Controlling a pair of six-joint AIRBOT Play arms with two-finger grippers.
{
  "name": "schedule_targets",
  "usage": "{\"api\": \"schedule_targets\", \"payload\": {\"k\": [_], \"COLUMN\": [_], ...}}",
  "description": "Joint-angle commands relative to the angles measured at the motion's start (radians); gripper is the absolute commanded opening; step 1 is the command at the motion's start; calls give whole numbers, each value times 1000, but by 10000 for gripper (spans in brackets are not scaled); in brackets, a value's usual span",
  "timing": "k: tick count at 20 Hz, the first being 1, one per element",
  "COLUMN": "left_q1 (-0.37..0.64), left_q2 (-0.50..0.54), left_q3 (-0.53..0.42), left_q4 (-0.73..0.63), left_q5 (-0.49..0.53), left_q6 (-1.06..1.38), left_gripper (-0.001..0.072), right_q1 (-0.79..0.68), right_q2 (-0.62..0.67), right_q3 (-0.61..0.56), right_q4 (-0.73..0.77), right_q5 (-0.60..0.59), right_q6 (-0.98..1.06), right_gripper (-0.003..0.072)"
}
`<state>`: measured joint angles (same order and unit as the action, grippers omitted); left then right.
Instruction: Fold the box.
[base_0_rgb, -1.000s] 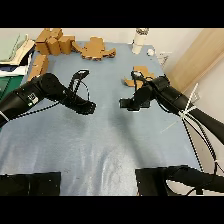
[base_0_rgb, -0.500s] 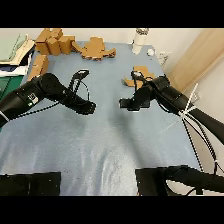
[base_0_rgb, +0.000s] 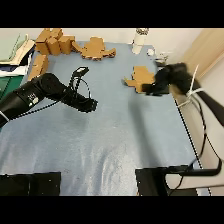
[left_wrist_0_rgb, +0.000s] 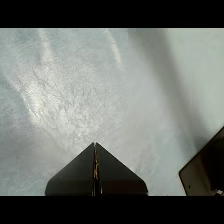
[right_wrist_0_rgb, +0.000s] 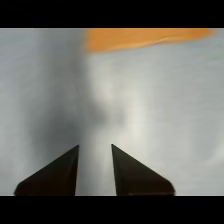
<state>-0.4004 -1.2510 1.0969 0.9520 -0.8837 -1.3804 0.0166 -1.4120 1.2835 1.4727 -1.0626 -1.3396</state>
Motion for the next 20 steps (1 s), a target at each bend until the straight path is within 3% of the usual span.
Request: {"api": "schedule_targets", "payload": {"k": [1,2,5,8,12,17,18,20], "left_q1": [1,1,2,2,3,3,3,3], "left_q2": [-1,-1,-1,-1,-1,-1,-1,-1], "left_q3": [1,1,1,1,1,1,1,1], "left_q4": [-17,-17,-16,-19,-40,-75,-77,-96], "left_q5": [22,25,43,103,106,107,107,106], "left_q6": [0,0,0,0,-8,-8,-8,-8], "left_gripper": [13,14,14,14,15,15,15,15], "right_q1": [-319,-389,-496,-504,-503,-500,-500,-496], "right_q2": [-178,-238,-390,-518,-665,-737,-739,-737], "right_q3": [213,280,440,578,732,755,755,756], "right_q4": [152,240,505,520,523,664,697,750], "right_q5": [-1,9,23,89,105,107,96,69], "right_q6": [-200,-261,-415,-446,-441,-502,-523,-573], "right_gripper": [432,480,481,481,482,480,471,291]}}
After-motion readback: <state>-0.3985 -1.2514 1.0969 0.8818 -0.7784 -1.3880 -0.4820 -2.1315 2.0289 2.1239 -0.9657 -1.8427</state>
